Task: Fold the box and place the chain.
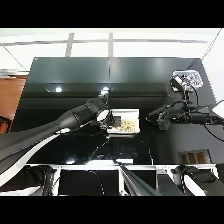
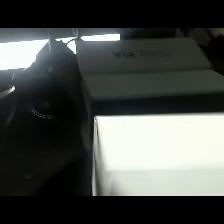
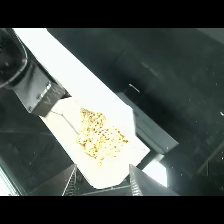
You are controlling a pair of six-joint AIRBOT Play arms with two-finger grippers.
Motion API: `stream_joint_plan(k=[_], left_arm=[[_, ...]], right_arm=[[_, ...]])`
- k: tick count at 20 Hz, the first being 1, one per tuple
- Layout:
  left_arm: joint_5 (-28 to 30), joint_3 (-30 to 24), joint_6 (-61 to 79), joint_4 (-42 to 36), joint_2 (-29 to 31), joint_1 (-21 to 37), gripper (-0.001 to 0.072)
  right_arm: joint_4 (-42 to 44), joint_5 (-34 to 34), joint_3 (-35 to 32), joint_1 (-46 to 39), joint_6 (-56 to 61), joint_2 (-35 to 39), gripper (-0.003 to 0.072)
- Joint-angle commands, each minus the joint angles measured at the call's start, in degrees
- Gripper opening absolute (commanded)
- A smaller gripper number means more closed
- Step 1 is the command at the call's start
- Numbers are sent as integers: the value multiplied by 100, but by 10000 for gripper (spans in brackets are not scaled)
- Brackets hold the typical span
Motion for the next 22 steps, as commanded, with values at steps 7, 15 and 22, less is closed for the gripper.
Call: stream_joint_plan(k=[7,15,22], left_arm=[[-605,-39,981,920,1386,22,448],[507,-2184,2824,-485,3506,2251,486],[667,-2796,9462,-3097,2627,2133,712]], right_arm=[[-136,20,7,-44,15,2,372],[-339,-83,7,-42,15,2,372],[-339,-72,7,-42,13,2,373]])
